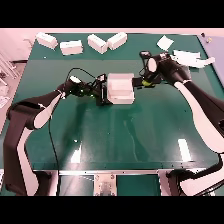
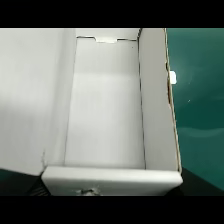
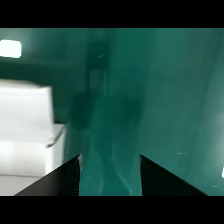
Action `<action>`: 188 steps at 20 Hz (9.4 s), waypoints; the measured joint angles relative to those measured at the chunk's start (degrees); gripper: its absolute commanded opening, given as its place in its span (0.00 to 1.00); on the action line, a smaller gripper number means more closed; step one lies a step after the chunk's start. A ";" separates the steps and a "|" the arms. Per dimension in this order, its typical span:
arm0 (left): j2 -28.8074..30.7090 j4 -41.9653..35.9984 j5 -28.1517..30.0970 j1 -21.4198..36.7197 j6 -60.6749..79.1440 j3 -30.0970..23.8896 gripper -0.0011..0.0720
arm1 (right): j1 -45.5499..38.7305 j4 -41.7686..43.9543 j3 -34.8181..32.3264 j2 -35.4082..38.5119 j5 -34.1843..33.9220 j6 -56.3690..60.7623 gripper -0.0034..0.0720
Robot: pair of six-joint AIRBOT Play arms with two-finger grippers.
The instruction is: Fold the box and place the chain.
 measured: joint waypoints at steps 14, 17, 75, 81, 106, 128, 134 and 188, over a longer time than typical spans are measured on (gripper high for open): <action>0.00 0.02 -0.02 0.00 -0.02 0.00 0.78 | -23.08 1.62 1.62 -0.96 -20.72 -3.41 0.64; 0.00 0.02 -0.02 0.00 -0.02 0.00 0.78 | -25.40 3.87 1.62 -3.69 -24.68 -3.54 0.64; 0.00 0.02 -0.15 0.00 -0.02 0.00 0.78 | 14.47 -10.91 9.99 25.57 -3.08 -12.61 0.05; 0.00 0.02 -0.15 0.00 -0.04 0.00 0.78 | 15.58 -9.57 -4.50 25.64 -8.94 -4.13 0.06; 0.00 0.00 -0.15 0.00 -0.04 0.00 0.78 | 13.03 -8.20 -28.26 15.56 -38.66 10.49 0.79; 0.00 -0.02 -0.15 0.00 -0.02 0.00 0.78 | -19.06 -7.30 -32.22 4.07 -60.11 32.57 0.79; 0.00 -0.02 -0.15 0.00 -0.04 0.00 0.78 | -19.17 -5.40 -25.09 -3.82 -62.60 33.90 0.52; 0.00 0.00 -0.55 0.00 -0.02 0.00 0.78 | 17.53 -3.69 -21.75 31.17 -54.73 0.33 0.05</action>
